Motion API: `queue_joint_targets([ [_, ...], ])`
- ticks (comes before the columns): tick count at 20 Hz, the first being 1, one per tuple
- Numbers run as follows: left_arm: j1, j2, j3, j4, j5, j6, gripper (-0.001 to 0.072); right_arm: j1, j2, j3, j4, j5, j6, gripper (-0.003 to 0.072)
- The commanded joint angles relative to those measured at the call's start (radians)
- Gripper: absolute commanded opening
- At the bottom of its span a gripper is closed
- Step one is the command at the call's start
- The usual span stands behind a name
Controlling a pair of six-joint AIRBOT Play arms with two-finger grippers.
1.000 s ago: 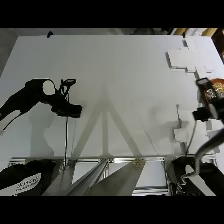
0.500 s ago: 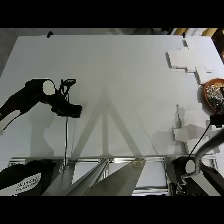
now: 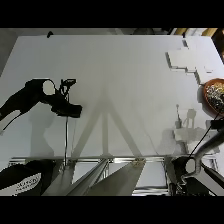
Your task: Fold the box and place the chain.
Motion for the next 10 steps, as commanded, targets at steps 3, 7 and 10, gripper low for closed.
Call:
queue_joint_targets([
  [3, 0.000, 0.000, 0.000, 0.000, 0.000, 0.000, 0.0438, -0.003, -0.012, 0.000, 0.000, 0.109, -0.002, 0.0016],
  [7, 0.000, 0.000, 0.000, 0.000, 0.000, 0.000, 0.0438, 0.119, 0.061, 0.001, 0.050, 0.150, -0.002, 0.0016],
  [10, 0.000, 0.000, 0.000, 0.000, 0.000, 0.000, 0.0438, 0.319, 0.175, 0.001, 0.236, 0.150, -0.002, 0.0016],
])
